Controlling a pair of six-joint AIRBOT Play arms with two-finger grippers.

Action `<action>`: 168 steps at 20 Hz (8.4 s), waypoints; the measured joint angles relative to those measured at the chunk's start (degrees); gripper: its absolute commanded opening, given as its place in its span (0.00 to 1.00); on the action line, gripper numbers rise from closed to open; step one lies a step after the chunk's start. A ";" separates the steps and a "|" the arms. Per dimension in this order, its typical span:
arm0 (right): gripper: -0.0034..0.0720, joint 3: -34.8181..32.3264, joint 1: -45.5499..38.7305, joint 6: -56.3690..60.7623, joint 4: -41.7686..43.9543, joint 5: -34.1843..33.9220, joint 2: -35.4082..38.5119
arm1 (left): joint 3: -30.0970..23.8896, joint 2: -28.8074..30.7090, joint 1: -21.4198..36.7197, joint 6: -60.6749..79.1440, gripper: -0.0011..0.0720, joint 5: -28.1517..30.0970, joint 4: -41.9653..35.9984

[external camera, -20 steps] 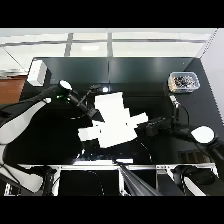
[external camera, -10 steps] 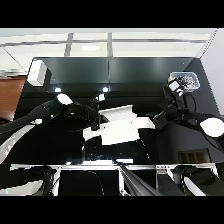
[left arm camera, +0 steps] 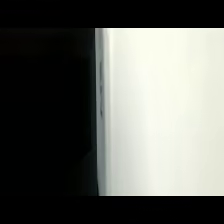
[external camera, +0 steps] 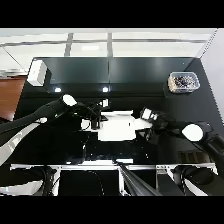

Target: Fold the box and place the chain.

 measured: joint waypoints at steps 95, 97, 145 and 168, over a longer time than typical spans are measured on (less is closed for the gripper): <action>0.98 5.09 -6.19 -49.83 31.32 1.29 -25.77 | 0.20 -0.26 -0.85 0.15 0.05 -2.38 1.05; 0.98 5.09 -5.05 -48.63 29.88 0.17 -25.88 | 0.20 -0.26 -0.85 0.15 0.05 -2.38 1.05; 0.21 6.01 -2.27 -42.36 24.87 -4.13 -27.06 | -0.76 14.36 10.49 -43.25 0.05 -23.15 12.66; 0.21 6.01 -2.27 -42.49 25.03 -4.04 -27.06 | -9.29 4.94 2.89 -32.28 0.04 7.02 -17.51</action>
